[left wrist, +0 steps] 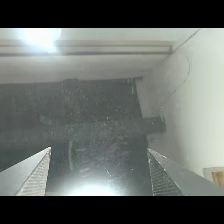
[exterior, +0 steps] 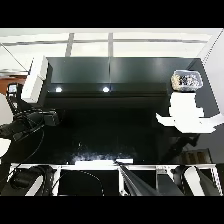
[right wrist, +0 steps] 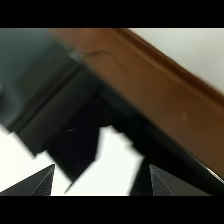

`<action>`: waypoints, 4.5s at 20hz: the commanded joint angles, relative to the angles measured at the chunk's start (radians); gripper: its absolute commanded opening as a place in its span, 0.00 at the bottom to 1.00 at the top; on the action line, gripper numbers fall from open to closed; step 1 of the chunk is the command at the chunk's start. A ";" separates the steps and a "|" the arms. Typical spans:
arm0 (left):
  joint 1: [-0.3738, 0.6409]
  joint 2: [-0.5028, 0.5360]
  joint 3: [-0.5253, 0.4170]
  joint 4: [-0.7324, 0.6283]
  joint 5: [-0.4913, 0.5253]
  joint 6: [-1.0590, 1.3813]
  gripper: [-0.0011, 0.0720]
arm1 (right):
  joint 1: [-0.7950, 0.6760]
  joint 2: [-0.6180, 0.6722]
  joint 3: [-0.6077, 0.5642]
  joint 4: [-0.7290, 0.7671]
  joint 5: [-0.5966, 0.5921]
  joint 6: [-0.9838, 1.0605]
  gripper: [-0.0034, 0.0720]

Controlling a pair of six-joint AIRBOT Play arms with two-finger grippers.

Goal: Fold the box and place the chain.

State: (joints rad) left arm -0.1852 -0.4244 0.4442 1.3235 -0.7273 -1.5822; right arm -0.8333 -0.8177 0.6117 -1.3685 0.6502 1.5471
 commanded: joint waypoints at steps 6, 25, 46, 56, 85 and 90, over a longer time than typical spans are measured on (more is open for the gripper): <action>-0.001 0.000 0.000 0.000 0.074 0.000 0.98 | -0.225 -0.615 0.488 0.193 0.662 -0.489 0.98; -0.001 -0.029 0.000 -0.004 0.067 0.000 0.98 | -0.231 -0.999 0.726 0.435 0.972 -0.620 0.75; -0.001 -0.050 0.000 -0.021 0.107 0.000 0.98 | -0.008 -0.786 0.589 0.570 1.013 -0.666 0.12; -0.048 -0.084 0.000 -0.110 0.084 0.008 0.98 | 0.370 -0.227 0.098 0.803 0.644 -0.628 0.11; -0.014 -0.689 0.068 -0.860 -0.208 0.707 0.96 | 1.303 0.080 -0.354 0.818 -0.175 -0.645 0.11; -0.017 -0.875 0.087 -1.049 -0.222 0.955 0.96 | 1.303 0.080 -0.354 0.818 -0.175 -0.641 0.11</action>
State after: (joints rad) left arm -0.2092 -1.2011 0.5167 0.3939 -0.9100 -0.7956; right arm 0.4656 -0.7376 0.2577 -0.5503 0.4812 0.9043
